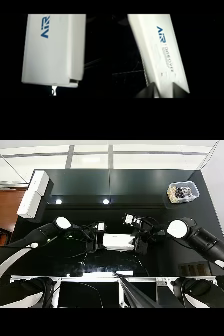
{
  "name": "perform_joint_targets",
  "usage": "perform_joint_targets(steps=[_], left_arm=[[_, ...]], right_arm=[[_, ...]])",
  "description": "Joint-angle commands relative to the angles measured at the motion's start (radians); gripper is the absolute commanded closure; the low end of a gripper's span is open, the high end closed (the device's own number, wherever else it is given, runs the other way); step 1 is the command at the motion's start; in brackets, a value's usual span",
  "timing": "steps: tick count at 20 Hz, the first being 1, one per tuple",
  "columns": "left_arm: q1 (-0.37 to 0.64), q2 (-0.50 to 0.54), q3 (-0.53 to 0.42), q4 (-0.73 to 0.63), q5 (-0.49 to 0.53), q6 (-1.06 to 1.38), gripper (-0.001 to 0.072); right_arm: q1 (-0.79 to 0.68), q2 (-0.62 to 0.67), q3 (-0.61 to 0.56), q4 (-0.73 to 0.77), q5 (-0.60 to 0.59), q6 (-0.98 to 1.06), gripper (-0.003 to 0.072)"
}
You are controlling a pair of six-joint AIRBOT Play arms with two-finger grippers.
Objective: Fold the box and place the chain.
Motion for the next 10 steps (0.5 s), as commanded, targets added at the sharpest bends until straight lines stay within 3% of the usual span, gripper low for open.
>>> perform_joint_targets(steps=[1,10], left_arm=[[-0.001,0.0,0.0,0.001,-0.002,0.001,0.0352],[-0.001,0.0,0.0,0.001,-0.002,0.001,0.0352]], right_arm=[[0.001,0.001,0.0,0.001,0.006,-0.006,0.051],[0.001,0.0,-0.001,0.022,0.021,-0.005,0.0508]])
